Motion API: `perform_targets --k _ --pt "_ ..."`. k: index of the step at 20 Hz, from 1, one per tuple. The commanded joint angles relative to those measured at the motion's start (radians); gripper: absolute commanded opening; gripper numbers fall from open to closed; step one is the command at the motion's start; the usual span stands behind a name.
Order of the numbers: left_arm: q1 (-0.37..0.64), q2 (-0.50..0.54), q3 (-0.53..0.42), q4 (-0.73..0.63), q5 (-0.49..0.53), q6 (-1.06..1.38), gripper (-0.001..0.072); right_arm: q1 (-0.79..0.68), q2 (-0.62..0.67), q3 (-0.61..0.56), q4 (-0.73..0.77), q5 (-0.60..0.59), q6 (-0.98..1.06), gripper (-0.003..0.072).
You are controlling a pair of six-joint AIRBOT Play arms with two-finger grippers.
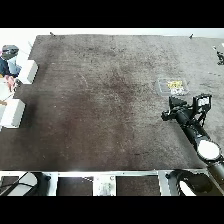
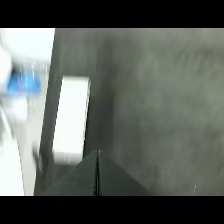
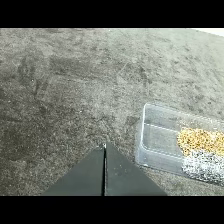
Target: Fold the box and place the chain.
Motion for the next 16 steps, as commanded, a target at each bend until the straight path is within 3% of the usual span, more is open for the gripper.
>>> perform_targets --k 1,9,13,16 --pt "-0.105 0.155 -0.101 -0.164 0.2 0.138 0.0005 0.0 0.0 0.0 0.0 0.0 0.0 0.0014" --pt "-0.499 0.588 -0.666 -0.229 0.747 0.203 0.0005 0.0 0.0 0.0 0.0 0.0 0.0 0.0014" --pt "-0.591 0.748 -0.863 -0.229 0.805 0.187 0.0006 0.0 0.0 0.0 0.0 0.0 0.0 0.0015" --pt "-0.592 0.76 -0.898 -0.227 0.798 0.172 0.0008 0.0 0.0 0.0 0.0 0.0 0.0 0.0015"
